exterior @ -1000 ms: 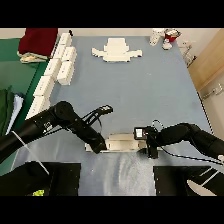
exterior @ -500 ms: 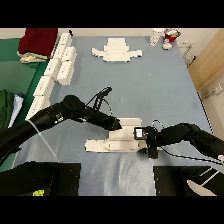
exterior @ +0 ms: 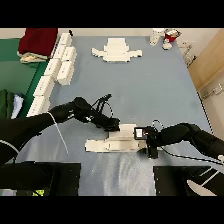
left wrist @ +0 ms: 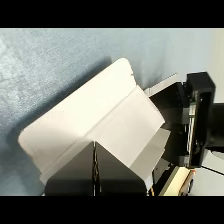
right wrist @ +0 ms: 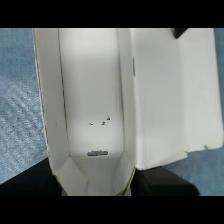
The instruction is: Fold the box.
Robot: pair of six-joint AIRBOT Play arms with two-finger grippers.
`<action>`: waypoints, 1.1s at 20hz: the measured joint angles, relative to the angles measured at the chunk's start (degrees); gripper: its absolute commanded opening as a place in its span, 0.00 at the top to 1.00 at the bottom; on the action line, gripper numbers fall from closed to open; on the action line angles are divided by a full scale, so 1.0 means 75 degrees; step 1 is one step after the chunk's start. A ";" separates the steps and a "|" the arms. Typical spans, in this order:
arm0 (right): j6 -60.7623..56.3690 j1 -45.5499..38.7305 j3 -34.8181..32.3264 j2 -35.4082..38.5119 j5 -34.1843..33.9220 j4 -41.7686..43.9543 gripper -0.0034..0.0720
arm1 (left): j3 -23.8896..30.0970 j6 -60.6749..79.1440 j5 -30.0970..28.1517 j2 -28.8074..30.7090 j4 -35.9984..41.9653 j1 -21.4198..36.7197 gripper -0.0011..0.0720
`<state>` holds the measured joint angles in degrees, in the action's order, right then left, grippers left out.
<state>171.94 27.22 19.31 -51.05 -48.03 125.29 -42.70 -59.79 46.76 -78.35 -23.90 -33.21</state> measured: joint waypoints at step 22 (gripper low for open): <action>-0.0003 0.0000 0.0000 0.0000 0.0000 -0.0003 0.29 | 0.0425 0.1142 0.1134 0.4768 -0.4663 -0.1000 0.97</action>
<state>171.92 27.22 19.31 -51.05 -48.03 125.27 -39.51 -51.22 55.27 -42.59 -58.87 -40.71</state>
